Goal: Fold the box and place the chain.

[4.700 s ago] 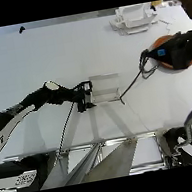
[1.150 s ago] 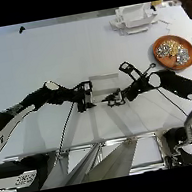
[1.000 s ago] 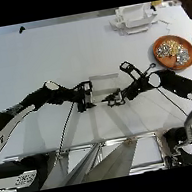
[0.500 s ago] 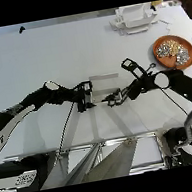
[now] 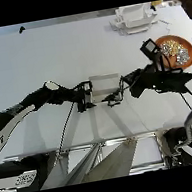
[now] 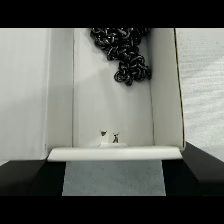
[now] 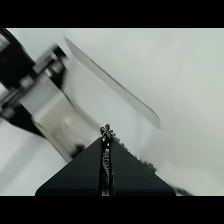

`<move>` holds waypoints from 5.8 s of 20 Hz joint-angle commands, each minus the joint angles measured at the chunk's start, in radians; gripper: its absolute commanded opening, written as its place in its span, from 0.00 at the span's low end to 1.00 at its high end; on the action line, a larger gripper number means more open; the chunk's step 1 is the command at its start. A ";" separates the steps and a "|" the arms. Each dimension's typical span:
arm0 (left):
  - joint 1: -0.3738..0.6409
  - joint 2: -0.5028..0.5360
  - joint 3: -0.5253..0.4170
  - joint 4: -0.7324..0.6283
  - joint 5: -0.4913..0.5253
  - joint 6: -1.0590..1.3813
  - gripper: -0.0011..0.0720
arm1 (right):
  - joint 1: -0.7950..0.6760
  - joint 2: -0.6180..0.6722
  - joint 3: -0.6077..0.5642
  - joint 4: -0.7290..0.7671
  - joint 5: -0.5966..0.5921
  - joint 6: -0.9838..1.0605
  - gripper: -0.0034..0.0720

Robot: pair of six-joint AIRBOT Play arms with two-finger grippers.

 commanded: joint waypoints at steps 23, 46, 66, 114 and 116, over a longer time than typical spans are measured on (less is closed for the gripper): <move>0.000 0.000 0.000 0.000 0.000 0.000 0.11 | 0.000 -0.418 0.001 0.279 0.078 -0.263 0.29; 0.000 0.000 0.000 0.000 0.000 0.000 0.11 | -0.002 -0.338 0.001 -0.680 -0.045 0.650 0.32; 0.000 0.000 0.000 0.000 0.000 0.000 0.11 | -0.124 -0.607 0.067 -0.684 -0.050 0.727 0.40; 0.000 0.000 0.000 0.000 0.000 0.000 0.11 | 0.221 -0.305 0.066 0.030 -0.145 0.100 0.07; 0.000 0.000 0.000 0.000 0.000 0.000 0.11 | 0.221 -0.364 0.066 0.005 -0.132 0.126 0.12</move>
